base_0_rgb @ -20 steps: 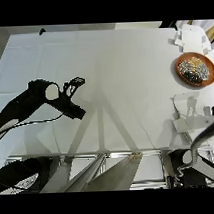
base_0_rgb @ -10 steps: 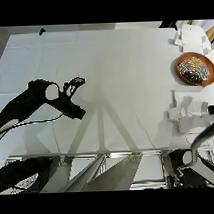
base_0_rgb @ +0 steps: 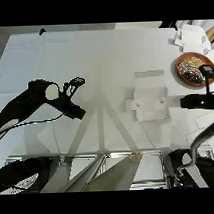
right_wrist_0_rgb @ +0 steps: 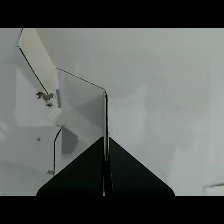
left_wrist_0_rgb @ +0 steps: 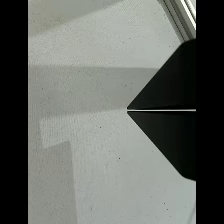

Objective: Fold the box and place the chain.

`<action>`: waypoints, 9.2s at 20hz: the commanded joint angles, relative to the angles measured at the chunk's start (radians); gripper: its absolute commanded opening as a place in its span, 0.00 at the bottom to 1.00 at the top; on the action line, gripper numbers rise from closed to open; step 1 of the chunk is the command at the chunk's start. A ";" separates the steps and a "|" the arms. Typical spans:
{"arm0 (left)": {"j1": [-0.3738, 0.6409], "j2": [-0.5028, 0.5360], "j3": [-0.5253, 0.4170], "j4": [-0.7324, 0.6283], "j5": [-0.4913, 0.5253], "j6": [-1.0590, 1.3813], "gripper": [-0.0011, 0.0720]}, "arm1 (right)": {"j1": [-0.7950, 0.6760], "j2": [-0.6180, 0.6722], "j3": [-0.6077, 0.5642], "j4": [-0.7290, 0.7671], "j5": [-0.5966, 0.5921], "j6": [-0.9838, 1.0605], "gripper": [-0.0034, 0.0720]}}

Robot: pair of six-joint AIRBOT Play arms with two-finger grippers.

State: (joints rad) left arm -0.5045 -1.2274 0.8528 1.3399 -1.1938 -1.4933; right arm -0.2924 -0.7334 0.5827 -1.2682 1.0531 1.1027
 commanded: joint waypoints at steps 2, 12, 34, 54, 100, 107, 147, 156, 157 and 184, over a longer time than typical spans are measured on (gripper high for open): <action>0.000 0.001 0.000 0.000 0.000 0.000 0.03 | 0.195 0.179 -0.105 0.107 0.002 0.144 0.07; 0.000 0.001 0.000 0.000 0.000 0.000 0.03 | 0.561 0.274 -0.263 0.124 -0.179 0.372 0.07; 0.000 0.001 0.000 0.000 0.000 0.000 0.03 | 0.615 0.274 -0.278 0.113 -0.236 0.390 0.07; 0.062 -0.005 0.000 -0.314 0.346 0.420 0.89 | 0.615 0.274 -0.278 0.115 -0.235 0.390 0.07; 0.145 -0.460 0.001 -1.170 -0.014 1.292 0.84 | 0.615 0.274 -0.278 0.116 -0.227 0.390 0.07; 0.163 -0.458 0.001 -1.085 -0.052 1.292 0.24 | 0.615 0.274 -0.278 0.116 -0.227 0.390 0.07; -0.049 -0.360 0.026 -0.913 0.294 1.721 0.02 | 0.615 0.390 -0.021 -0.090 0.220 0.382 0.42; -0.048 -0.373 0.026 -0.917 0.345 1.730 0.01 | 0.615 0.390 -0.021 -0.090 0.181 0.382 0.42; -0.049 -0.373 0.026 -0.917 0.346 1.735 0.01 | 0.615 0.390 -0.021 -0.090 0.181 0.382 0.42; -0.050 -0.373 0.026 -0.916 0.315 1.732 0.02 | 0.668 0.060 -0.158 0.139 0.077 -0.528 0.34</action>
State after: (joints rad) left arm -0.5541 -1.5997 0.8799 0.4232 -0.8795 0.2390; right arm 0.3477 -0.5735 0.4351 -1.1210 1.1385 0.6621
